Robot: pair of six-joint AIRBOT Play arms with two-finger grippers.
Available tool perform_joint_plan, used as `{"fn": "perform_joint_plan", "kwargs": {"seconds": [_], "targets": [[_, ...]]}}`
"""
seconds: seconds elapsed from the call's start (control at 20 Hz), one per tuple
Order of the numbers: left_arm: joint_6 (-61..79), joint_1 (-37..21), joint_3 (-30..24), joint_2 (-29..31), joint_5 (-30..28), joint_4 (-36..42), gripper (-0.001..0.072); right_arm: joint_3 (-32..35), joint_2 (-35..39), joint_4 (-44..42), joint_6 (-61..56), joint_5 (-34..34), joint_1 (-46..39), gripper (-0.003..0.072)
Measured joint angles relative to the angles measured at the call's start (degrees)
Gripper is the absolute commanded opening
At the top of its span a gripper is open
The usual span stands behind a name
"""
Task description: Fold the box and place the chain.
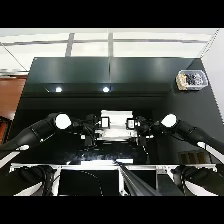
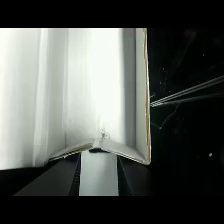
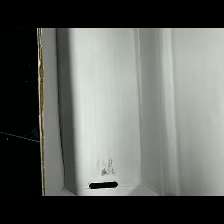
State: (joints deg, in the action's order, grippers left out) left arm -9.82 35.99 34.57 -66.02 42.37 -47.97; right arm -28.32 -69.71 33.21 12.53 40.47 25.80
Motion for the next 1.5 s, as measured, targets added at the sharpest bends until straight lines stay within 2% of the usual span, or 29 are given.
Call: {"fn": "perform_joint_plan", "kwargs": {"seconds": [0.25, 0.3, 0.35, 0.4, 0.45, 0.55, 0.6, 0.65, 0.85, 1.0, 1.2, 1.35, 1.5], "targets": [[-0.22, 0.11, 0.00, -3.32, -0.83, 8.17, 0.0275, 0.00, 0.00, 0.00, -0.02, 0.02, 0.00, 0.0423], [-0.22, 0.15, 0.00, -3.80, -0.85, 8.92, 0.0328, 0.00, 0.00, 0.00, -0.02, 0.02, 0.00, 0.0423], [-0.22, 0.15, 0.00, -4.09, -0.92, 9.46, 0.0439, 0.00, 0.00, 0.00, -0.02, 0.02, 0.00, 0.0423], [-0.22, 0.15, 0.00, -4.24, -1.29, 9.86, 0.0416, 0.00, 0.00, 0.00, 0.02, 0.02, 0.00, 0.0423], [-0.22, 0.13, 0.00, -4.37, -1.33, 10.12, 0.0251, 0.00, 0.00, 0.00, 0.00, 0.02, 0.00, 0.0423], [-0.24, 0.15, 0.00, -4.55, -1.05, 10.45, 0.0362, 0.00, 0.00, -0.02, -0.07, 0.02, 0.00, 0.0423], [-0.28, 0.13, 0.00, -4.55, -1.01, 10.47, 0.0121, 0.00, 0.00, -0.02, -0.04, 0.02, 0.00, 0.0423], [-0.66, 0.02, 0.00, -4.50, -0.52, 10.34, 0.0027, 0.00, 0.00, -0.02, -0.07, 0.02, 0.00, 0.0422], [-5.88, -2.64, 0.20, -1.29, 3.74, 5.18, 0.0026, 0.00, 0.00, -0.04, -0.07, -0.02, 0.00, 0.0423], [-16.06, -8.61, 0.24, 4.26, 7.76, 0.02, 0.0027, 0.00, 0.00, -0.07, -0.07, -0.02, 0.00, 0.0423], [-32.20, -22.51, -0.50, 10.29, 12.87, -2.49, 0.0027, 0.00, 0.00, -0.07, -0.04, -0.02, 0.00, 0.0423], [-41.62, -32.20, -2.97, 10.80, 16.72, -3.39, 0.0027, 0.00, 0.00, -0.07, -0.04, -0.02, 0.00, 0.0422], [-51.74, -37.86, -7.17, 8.92, 18.49, -1.95, 0.0029, 0.00, 0.00, -0.07, -0.04, -0.02, 0.00, 0.0423]]}}
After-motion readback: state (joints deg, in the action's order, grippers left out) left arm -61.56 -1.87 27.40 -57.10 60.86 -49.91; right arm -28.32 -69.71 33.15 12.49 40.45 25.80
